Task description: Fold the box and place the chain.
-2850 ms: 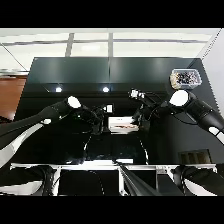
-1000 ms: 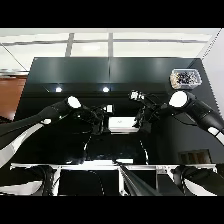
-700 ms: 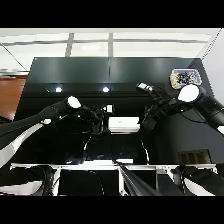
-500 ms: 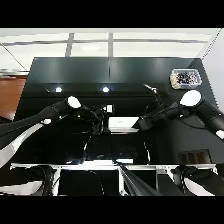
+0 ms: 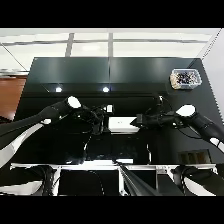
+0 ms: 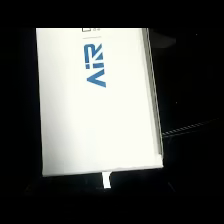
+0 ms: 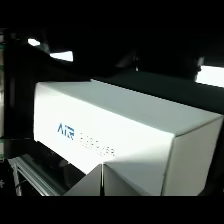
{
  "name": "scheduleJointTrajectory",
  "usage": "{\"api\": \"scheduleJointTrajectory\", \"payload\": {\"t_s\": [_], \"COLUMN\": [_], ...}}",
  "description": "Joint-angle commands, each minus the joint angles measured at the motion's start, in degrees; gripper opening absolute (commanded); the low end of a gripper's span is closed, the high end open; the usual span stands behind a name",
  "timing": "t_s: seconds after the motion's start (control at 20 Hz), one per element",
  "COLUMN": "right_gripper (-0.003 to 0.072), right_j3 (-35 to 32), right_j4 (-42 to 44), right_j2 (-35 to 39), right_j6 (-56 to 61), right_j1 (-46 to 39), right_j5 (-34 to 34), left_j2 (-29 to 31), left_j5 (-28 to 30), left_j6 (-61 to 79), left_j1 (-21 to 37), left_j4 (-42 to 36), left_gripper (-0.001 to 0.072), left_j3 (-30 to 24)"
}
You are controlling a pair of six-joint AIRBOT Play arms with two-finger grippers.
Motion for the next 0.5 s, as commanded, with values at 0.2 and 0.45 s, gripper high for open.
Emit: {"api": "scheduleJointTrajectory", "payload": {"t_s": [0.2,0.45], "right_gripper": [0.0016,0.0016], "right_j3": [-0.5,3.8], "right_j4": [-7.4,-6.3], "right_j2": [-0.2,3.2], "right_j6": [4.7,0.5], "right_j1": [0.0,-0.5], "right_j5": [-2.5,2.5], "left_j2": [0.0,0.0], "left_j5": [0.0,0.0], "left_j6": [-0.1,-0.1], "left_j1": [0.0,0.1], "left_j4": [0.0,-0.7], "left_gripper": [0.0539,0.0539], "left_j3": [0.0,0.0]}}
